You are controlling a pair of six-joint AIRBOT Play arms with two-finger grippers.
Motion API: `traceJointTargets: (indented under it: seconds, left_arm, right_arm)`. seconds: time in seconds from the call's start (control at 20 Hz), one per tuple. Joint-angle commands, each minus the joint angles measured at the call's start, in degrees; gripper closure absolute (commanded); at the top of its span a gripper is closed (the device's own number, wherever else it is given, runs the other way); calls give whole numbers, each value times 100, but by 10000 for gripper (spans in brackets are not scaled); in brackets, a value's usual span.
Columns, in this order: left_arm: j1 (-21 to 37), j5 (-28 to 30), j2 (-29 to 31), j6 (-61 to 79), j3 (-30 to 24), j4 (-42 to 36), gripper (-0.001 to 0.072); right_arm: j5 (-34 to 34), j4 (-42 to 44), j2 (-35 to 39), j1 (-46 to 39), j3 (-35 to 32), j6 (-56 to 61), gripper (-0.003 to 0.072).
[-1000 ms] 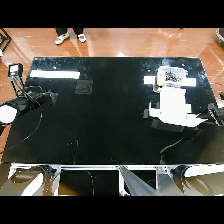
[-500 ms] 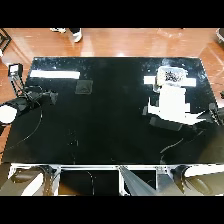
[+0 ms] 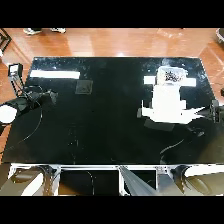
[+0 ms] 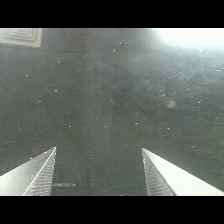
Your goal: Fold the box and place the chain.
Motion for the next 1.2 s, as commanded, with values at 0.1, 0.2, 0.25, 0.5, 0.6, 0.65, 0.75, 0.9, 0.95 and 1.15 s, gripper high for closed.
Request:
traceJointTargets:
  seconds: [0.1,0.2,0.25,0.5,0.6,0.65,0.75,0.9,0.95,1.15]
  left_arm:
    - [-7,-4,-2,4,0,-339,77]
    - [-7,4,-4,4,0,-446,77]
    - [-20,4,-4,4,0,-470,77]
    - [-398,2,-4,7,0,-485,77]
    - [-678,2,-9,13,0,-481,77]
    - [-807,7,-22,50,0,-481,78]
    - [-960,-26,-98,50,0,-487,77]
    - [-927,-337,-337,15,0,-702,77]
    - [-855,-507,-442,24,0,-905,76]
    - [-247,-1403,-999,870,0,-2288,77]
  right_arm:
    - [116,769,734,367,-597,-37,670]
    - [455,1001,1231,680,-1128,-35,669]
    - [667,1051,1515,887,-1399,-11,669]
    - [1926,1567,2828,2284,-2481,485,670]
    - [2393,1611,3204,3029,-2774,999,669]
    - [2570,1611,3357,3394,-2892,1141,669]
    - [2931,1604,3657,4138,-3053,1259,669]
    - [3357,1495,4179,5036,-3152,763,669]
    - [3488,1451,4376,5224,-3248,754,669]
    - [4251,1296,5307,5825,-3936,319,670]
